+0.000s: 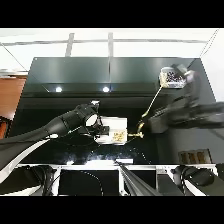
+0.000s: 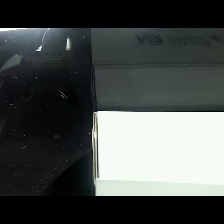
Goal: Fold the box and place the chain.
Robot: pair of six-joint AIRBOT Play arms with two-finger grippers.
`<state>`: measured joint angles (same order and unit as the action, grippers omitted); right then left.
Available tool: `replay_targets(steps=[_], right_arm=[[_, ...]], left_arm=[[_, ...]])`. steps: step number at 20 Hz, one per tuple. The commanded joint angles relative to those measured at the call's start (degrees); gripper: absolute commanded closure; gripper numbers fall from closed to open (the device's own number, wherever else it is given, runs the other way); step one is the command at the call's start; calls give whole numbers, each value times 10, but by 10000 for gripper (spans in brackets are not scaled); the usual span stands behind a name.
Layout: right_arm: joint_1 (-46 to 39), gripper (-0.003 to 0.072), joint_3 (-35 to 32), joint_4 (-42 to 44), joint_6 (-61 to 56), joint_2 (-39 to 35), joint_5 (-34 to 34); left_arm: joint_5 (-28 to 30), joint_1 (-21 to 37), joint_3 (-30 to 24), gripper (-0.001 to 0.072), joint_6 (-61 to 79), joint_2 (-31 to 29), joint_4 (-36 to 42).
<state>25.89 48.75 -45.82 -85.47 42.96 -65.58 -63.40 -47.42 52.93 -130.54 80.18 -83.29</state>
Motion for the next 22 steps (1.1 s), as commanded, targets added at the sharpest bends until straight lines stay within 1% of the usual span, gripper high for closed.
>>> replay_targets(steps=[1,3,5,6,7,8,10,12,14,15,16,17,18,19,22], right_arm=[[90,677,-86,85,0,36,158],[119,677,-86,99,1,75,192],[133,675,-86,105,0,107,207],[133,647,-86,110,0,116,206],[126,365,-86,102,0,116,208],[106,287,-82,90,0,115,201],[33,287,-72,60,0,109,181],[-57,290,-71,-7,-2,109,186],[-132,289,-71,-136,-86,120,238],[-158,286,-71,-181,-106,133,269],[-180,86,-71,-198,-110,155,302],[-198,-34,-69,-197,-109,181,328],[-212,-34,-60,-197,-110,216,351],[-222,-34,-43,-195,-110,250,360],[-227,-34,49,-192,-139,375,362]], left_arm=[[2,0,0,677,0,0,0],[3,0,0,677,0,0,0],[3,0,0,677,0,0,0],[3,0,0,677,0,0,0],[3,0,0,677,0,0,0],[3,0,0,677,0,0,0],[3,0,0,677,0,0,0],[3,0,0,677,0,0,0],[2,0,0,677,0,0,0],[2,0,0,677,0,0,0],[3,0,0,677,0,0,0],[3,0,0,677,0,0,0],[3,0,0,677,0,0,0],[3,0,0,677,0,0,0],[2,0,0,677,0,0,0]])
